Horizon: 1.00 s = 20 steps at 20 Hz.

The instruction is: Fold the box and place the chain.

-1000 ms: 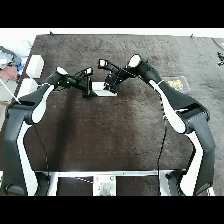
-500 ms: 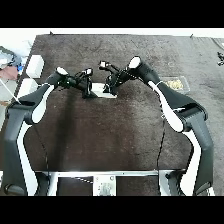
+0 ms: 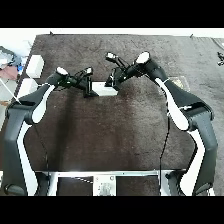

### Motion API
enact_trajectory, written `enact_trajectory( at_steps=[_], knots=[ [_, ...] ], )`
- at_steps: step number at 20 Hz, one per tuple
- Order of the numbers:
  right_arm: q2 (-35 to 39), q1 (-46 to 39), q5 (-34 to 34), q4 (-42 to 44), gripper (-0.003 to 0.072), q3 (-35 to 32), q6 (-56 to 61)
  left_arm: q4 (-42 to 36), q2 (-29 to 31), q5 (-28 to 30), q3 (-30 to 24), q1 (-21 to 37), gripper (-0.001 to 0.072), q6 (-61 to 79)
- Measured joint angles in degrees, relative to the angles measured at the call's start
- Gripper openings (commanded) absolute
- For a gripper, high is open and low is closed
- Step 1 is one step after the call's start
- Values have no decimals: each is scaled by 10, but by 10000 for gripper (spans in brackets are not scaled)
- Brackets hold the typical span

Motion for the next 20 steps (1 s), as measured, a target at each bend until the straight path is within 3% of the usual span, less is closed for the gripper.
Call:
enact_trajectory(
  at_steps=[14, 20],
  knots=[
    [-57, -5, -12, 19, 8, 1, 123, 4, 0, -6, 0, 0, 72, 5],
    [-31, -4, -17, 48, 7, -1, 99, 0, 0, -6, 0, 0, 72, 0]
  ],
)
